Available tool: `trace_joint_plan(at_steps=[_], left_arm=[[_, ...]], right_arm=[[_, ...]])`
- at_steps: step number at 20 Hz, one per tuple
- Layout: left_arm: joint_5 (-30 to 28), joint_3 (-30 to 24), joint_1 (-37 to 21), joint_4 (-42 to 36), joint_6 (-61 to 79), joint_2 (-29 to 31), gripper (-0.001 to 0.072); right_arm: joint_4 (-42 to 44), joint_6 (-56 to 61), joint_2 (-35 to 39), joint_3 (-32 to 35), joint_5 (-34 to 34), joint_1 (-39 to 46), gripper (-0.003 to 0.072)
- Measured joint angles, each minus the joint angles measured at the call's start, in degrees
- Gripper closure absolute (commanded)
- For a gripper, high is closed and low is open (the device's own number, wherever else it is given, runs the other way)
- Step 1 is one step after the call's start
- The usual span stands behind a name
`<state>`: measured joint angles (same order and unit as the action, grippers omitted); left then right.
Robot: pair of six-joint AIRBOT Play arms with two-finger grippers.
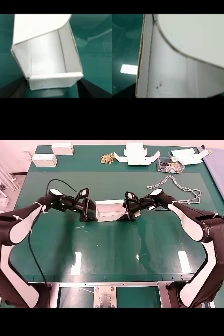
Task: Fold the box and place the chain.
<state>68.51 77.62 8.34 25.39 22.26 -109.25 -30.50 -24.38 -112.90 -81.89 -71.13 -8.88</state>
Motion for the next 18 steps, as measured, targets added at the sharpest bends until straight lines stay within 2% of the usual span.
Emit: trace_joint_plan(at_steps=[10,18], left_arm=[[-7.1,0.1,1.6,-0.9,-1.9,-1.0,-0.0011],[-9.4,0.1,1.6,-2.8,-0.5,-1.1,-0.0011]], right_arm=[[0.0,0.0,0.0,0.0,0.2,0.0,0.0120],[0.0,0.0,0.0,0.0,0.2,0.1,0.0120]])
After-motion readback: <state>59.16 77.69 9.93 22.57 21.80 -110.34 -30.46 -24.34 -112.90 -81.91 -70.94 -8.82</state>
